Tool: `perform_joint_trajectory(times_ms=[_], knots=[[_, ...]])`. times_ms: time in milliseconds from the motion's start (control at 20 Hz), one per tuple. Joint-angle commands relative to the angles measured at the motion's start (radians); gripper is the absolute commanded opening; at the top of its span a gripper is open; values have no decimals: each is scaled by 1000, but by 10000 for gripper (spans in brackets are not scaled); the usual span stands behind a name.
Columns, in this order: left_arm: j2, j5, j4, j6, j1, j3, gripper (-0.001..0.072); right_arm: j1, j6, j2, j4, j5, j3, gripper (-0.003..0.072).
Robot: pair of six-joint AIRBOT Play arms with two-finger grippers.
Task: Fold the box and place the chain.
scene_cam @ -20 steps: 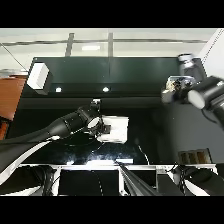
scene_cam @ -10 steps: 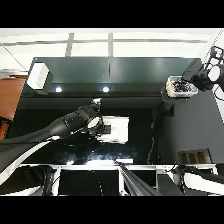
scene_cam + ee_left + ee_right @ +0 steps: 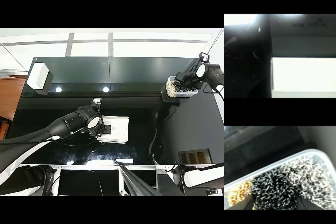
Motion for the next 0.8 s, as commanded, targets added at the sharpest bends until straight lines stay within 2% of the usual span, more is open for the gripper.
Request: perform_joint_trajectory(times_ms=[0,100,150,200,500,750], knots=[[1,2,-12,0,1,1,31,0,2,-35,7,18,10,519],[1,2,-11,0,2,1,32,-1,-3,-35,6,40,13,280],[1,2,-11,0,4,1,32,-3,-11,-34,7,61,22,69],[1,1,-11,0,5,1,32,-3,-19,-31,6,88,38,23],[1,1,-11,0,5,1,32,-2,-175,119,17,139,145,18],[1,4,-11,0,5,1,31,-2,-382,312,169,222,167,17]])
